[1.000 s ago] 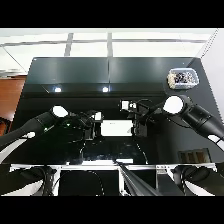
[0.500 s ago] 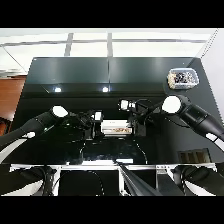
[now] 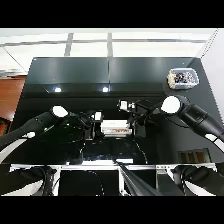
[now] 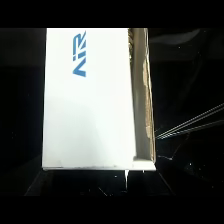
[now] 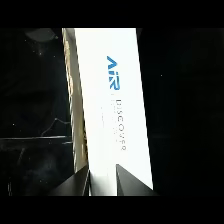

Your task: Fold the box and place the chain.

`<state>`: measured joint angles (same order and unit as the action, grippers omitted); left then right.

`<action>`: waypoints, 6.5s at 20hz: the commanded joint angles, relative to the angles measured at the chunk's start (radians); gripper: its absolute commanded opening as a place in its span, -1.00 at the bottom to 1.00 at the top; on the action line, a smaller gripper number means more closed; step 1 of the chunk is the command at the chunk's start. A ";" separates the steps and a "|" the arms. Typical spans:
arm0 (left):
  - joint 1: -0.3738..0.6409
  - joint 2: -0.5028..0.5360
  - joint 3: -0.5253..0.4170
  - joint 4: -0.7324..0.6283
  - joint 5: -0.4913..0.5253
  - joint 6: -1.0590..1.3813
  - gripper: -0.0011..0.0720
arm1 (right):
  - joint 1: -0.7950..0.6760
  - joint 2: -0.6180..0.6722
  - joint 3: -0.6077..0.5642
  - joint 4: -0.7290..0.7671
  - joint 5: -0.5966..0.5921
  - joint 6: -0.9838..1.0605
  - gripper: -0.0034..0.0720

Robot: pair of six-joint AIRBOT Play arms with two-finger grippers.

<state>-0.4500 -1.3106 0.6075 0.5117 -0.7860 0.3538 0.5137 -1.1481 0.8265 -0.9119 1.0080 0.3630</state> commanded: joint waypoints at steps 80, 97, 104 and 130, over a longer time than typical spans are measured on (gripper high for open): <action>0.003 0.077 0.044 0.045 -0.051 -0.147 0.98 | -0.378 0.304 0.060 -0.504 0.233 1.198 -0.87; -0.246 -0.137 0.389 0.156 -0.029 -0.624 0.98 | -0.388 0.304 0.058 -0.459 0.154 1.210 -0.87; -0.259 -0.167 0.400 0.158 -0.042 -0.653 0.98 | -0.388 0.304 0.058 -0.450 0.129 1.196 -0.87; -0.410 -0.172 0.491 0.834 -0.211 -1.155 0.35 | -0.388 0.304 0.058 -0.442 0.111 1.197 -0.87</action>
<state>-0.8410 -1.4822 1.0904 1.2724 -0.9577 -0.7265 0.1257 -0.8448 0.8848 -1.3582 1.1179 1.5589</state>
